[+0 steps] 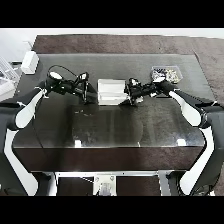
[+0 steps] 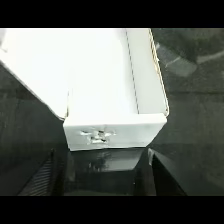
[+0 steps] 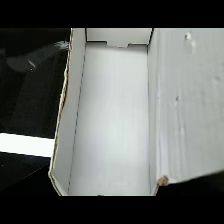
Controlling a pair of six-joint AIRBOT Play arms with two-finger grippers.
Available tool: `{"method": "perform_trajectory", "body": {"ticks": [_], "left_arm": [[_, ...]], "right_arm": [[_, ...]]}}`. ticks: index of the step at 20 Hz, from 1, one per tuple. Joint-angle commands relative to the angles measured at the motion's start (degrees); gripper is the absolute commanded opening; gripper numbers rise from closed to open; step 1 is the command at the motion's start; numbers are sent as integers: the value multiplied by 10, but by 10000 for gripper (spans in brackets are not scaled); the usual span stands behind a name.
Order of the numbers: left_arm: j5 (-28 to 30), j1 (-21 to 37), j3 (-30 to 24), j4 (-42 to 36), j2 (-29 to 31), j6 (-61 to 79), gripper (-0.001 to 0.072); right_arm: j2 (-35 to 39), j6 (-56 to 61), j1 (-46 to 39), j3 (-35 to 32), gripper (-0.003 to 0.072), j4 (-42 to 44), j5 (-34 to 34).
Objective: Fold the box and place the chain.
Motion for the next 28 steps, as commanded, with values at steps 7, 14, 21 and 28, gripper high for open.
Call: {"method": "perform_trajectory", "body": {"ticks": [7, 14, 21, 28], "left_arm": [[-24, -16, -2, -29, -5, 2, 720], [15, -20, -2, -20, -11, -4, 720], [54, -33, -2, -31, -20, -2, 720], [54, -33, -2, -31, -20, 2, 716]], "right_arm": [[0, 0, 0, 1, 516, 0, 0], [0, 0, 0, 0, 516, 0, 0], [0, 0, 0, 1, 516, 0, 0], [0, 0, 0, 1, 516, 0, 0]]}}
